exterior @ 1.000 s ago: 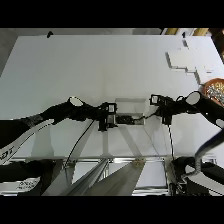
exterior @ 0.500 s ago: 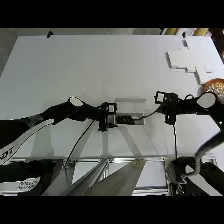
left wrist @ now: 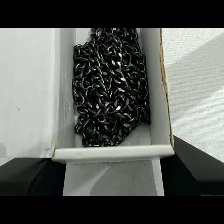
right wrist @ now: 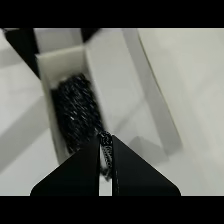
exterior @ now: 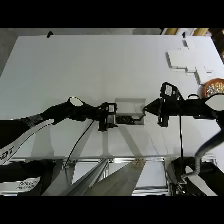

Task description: Fold the box and place the chain.

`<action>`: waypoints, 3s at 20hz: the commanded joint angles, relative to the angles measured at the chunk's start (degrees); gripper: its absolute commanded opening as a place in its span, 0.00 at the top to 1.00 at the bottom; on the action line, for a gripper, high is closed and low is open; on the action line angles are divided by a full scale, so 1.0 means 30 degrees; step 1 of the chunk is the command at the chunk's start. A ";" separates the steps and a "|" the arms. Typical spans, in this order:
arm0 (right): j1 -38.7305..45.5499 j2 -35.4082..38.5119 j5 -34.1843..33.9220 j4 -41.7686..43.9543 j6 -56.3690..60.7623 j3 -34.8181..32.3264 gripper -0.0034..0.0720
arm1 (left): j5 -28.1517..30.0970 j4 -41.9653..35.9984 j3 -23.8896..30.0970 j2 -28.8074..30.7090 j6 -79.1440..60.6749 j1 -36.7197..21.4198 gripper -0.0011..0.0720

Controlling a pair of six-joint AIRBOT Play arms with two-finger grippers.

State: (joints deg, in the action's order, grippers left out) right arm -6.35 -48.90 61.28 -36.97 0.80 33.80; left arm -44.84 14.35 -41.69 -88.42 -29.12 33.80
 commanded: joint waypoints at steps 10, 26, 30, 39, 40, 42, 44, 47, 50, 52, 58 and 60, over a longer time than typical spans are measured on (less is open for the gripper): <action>-0.6404 -0.1239 -0.4736 0.0976 -0.0335 0.0015 0.93 | 0.0007 0.0007 0.0007 0.0015 0.0000 -0.0007 0.80; -0.6251 -0.3628 -0.3395 -0.1712 0.5151 0.4255 0.64 | 0.0007 0.0007 0.0007 0.0015 -0.0007 -0.0007 0.80; -0.3738 -0.6171 -0.0568 -0.3126 0.8247 0.9464 0.93 | 0.0007 0.0007 0.0007 0.0015 0.0000 -0.0007 0.80; -0.3330 -0.9777 0.0794 -0.5814 0.8896 0.9216 0.92 | 0.0007 0.0007 0.0007 0.0015 0.0000 -0.0007 0.80; -0.3475 -0.9551 0.1151 -0.5464 0.8451 0.9209 0.92 | 0.0007 0.0007 0.0007 0.0015 0.0000 -0.0007 0.80; -0.3883 -0.9092 0.2025 -0.5574 0.7082 0.9209 0.87 | 0.0007 0.0007 0.0007 0.0015 0.0000 -0.0007 0.80; -0.4393 -0.8633 0.2623 -0.6455 0.6572 0.9202 0.83 | 0.0007 0.0007 0.0007 0.0015 0.0000 -0.0007 0.80; -0.5115 -0.7519 0.2754 -0.6637 0.6557 0.8983 0.71 | 0.0007 0.0007 0.0007 0.0015 -0.0007 -0.0007 0.80; -0.5246 -0.6368 0.2310 -0.7140 0.6564 0.7723 0.66 | 0.0007 0.0007 0.0007 0.0015 -0.0007 -0.0007 0.80; -0.5246 -0.5559 0.1734 -0.7402 0.6557 0.6426 0.61 | 0.0007 0.0007 0.0007 0.0015 -0.0007 -0.0007 0.80; -0.5246 -0.2885 0.0729 -0.7541 0.6492 0.4146 0.55 | 0.0007 0.0007 0.0007 0.0015 -0.0007 -0.0007 0.80; -0.5246 -0.2484 0.0765 -0.7548 0.6499 0.3665 0.55 | 0.0000 0.0007 0.0007 0.0015 0.0000 -0.0007 0.80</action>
State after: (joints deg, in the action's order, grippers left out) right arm -22.02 -59.05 64.29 -59.37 20.32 47.29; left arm -44.84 14.37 -41.69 -88.42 -29.12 33.80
